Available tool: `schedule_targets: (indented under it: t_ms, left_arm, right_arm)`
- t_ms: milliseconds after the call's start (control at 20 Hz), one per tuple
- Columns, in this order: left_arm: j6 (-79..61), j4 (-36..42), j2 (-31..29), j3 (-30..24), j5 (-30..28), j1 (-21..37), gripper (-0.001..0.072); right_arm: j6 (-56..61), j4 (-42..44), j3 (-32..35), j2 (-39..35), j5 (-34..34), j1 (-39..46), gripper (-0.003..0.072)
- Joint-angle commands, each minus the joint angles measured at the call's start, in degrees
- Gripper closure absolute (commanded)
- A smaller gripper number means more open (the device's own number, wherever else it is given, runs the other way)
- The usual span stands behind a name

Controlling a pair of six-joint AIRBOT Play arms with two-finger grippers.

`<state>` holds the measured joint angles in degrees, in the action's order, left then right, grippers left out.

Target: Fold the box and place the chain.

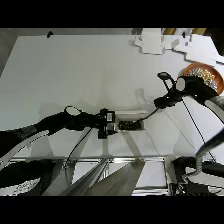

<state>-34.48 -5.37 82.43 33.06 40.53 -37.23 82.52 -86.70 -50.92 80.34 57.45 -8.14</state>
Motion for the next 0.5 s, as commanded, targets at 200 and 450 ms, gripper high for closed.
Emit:
schedule_targets:
  t_ms: [200,450]
  left_arm:
    - [0.0,0.0,0.0,0.0,0.0,0.0,0.0502]
    - [0.0,0.0,0.0,0.0,0.0,0.0,0.0502]
  right_arm:
    - [0.2,-0.1,0.0,1.1,-0.3,-0.1,0.0541]
    - [-0.1,-0.1,0.0,-3.0,3.8,-0.1,0.0676]
